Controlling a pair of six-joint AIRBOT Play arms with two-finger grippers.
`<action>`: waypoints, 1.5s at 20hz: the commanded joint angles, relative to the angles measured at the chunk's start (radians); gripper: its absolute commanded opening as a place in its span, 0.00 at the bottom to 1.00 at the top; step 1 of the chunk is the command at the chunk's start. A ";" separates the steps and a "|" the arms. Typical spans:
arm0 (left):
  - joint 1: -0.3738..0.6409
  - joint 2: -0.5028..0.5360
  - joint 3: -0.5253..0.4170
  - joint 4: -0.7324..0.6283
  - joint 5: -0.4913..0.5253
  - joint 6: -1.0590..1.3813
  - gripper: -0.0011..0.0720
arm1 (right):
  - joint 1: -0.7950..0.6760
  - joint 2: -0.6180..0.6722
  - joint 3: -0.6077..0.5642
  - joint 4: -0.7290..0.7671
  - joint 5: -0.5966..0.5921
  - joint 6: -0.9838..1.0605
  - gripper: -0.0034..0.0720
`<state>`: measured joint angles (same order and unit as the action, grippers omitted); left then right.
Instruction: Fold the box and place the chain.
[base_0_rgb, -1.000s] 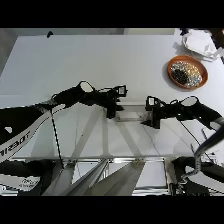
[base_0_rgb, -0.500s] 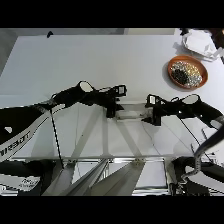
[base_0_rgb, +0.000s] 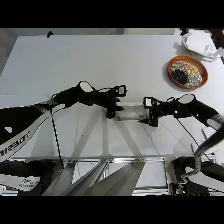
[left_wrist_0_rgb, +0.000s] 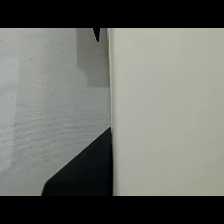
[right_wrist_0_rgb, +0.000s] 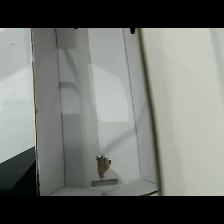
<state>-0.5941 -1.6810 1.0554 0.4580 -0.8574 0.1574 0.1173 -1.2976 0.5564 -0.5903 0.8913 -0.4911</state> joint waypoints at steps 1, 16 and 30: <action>0.000 0.000 0.000 0.000 0.003 -0.001 0.03 | 0.006 -0.010 0.000 -0.042 0.006 0.018 0.83; 0.000 0.000 0.000 0.000 0.004 0.000 0.03 | -0.024 -0.039 -0.011 -0.058 0.002 0.064 0.76; 0.000 0.000 0.000 0.000 0.004 0.000 0.03 | -0.024 -0.042 -0.023 -0.060 -0.019 0.099 0.64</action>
<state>-0.5949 -1.6810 1.0554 0.4576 -0.8520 0.1570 0.0940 -1.3384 0.5346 -0.6498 0.8783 -0.4034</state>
